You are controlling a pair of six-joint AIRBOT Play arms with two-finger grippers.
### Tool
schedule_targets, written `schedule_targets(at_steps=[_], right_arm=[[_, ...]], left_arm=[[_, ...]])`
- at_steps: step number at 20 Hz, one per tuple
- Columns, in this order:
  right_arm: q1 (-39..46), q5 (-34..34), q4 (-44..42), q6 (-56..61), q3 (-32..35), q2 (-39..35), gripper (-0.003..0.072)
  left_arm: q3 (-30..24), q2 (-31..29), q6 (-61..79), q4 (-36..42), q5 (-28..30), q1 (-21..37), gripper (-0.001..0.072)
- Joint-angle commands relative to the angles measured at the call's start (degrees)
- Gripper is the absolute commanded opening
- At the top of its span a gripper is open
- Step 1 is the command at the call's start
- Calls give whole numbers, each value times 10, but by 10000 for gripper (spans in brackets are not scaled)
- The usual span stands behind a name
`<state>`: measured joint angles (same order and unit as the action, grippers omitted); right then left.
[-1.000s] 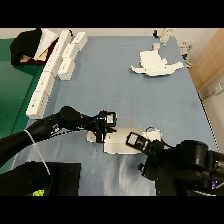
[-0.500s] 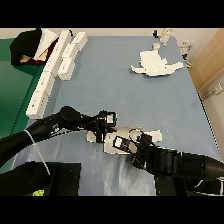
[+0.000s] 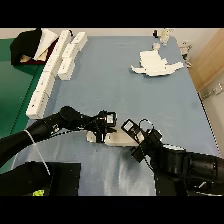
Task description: Fold the box.
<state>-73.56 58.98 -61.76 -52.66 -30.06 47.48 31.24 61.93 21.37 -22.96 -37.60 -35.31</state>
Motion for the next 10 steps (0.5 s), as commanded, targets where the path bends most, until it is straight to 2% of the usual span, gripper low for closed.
schedule_targets(at_steps=[1, 4, 6, 8, 10], right_arm=[[1, 17, 17, 5, 0, -15, 720], [44, -5, 6, -88, 0, -15, 720], [93, -48, -35, -202, 0, -15, 720], [153, -94, -102, -342, 0, -15, 720], [219, -126, -207, -523, 0, -14, 720]], left_arm=[[1, 0, 0, 0, 0, 0, 12], [1, 0, 0, 0, 0, 0, 12], [1, 0, 0, 0, 0, 0, 12], [1, 0, 0, 0, 0, 0, 12], [1, 0, 0, 0, 0, 0, 12]])
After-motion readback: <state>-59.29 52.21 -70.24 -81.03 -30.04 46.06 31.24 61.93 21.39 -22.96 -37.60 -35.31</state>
